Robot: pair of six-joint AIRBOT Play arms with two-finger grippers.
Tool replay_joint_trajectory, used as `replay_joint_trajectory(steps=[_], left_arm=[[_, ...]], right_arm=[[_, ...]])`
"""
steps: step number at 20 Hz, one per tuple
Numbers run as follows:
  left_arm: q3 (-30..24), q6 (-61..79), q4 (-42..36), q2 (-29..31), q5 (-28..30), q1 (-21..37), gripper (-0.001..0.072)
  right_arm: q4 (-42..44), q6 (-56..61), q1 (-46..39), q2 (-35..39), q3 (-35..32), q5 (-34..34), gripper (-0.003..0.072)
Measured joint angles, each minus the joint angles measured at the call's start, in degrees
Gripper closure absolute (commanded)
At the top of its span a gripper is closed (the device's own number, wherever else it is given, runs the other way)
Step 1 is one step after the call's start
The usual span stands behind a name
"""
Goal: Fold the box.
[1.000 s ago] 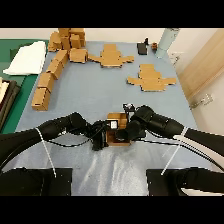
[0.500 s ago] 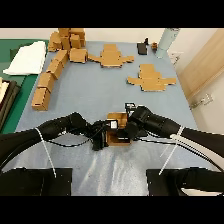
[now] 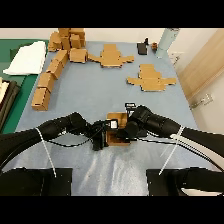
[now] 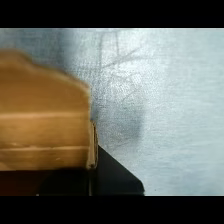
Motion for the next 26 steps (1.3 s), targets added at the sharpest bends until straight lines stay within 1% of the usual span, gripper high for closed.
replay_joint_trajectory(steps=[2,4,5,12,18,19,20,26], left_arm=[[0.0,0.0,0.0,0.0,0.0,0.0,0.0242],[0.0,0.2,0.0,0.0,0.0,0.0,0.0242],[0.0,0.2,0.0,0.0,0.0,0.0,0.0242],[0.0,0.2,0.0,0.0,0.0,0.0,0.0242],[0.0,0.2,0.0,0.0,0.0,0.0,0.0242],[0.0,0.2,0.0,0.0,0.0,0.0,0.0242],[0.0,0.2,0.0,0.0,0.0,0.0,0.0242],[0.0,0.1,0.0,0.0,0.0,0.0,0.0242]], right_arm=[[0.0,-0.3,0.0,0.0,0.0,0.0,0.0675],[0.0,-0.9,0.0,0.0,0.0,-0.1,0.0302],[0.1,-0.9,0.0,0.0,0.0,0.0,0.028],[1.1,-0.9,0.0,1.8,1.3,-0.2,0.028],[1.6,-1.0,0.0,4.6,3.8,-4.8,0.0287],[1.6,-1.0,0.0,4.9,4.1,-5.3,0.0327],[1.6,-1.0,0.0,5.3,4.3,-5.9,0.0344],[1.4,-1.0,-0.7,6.2,4.9,-10.8,0.0357]])
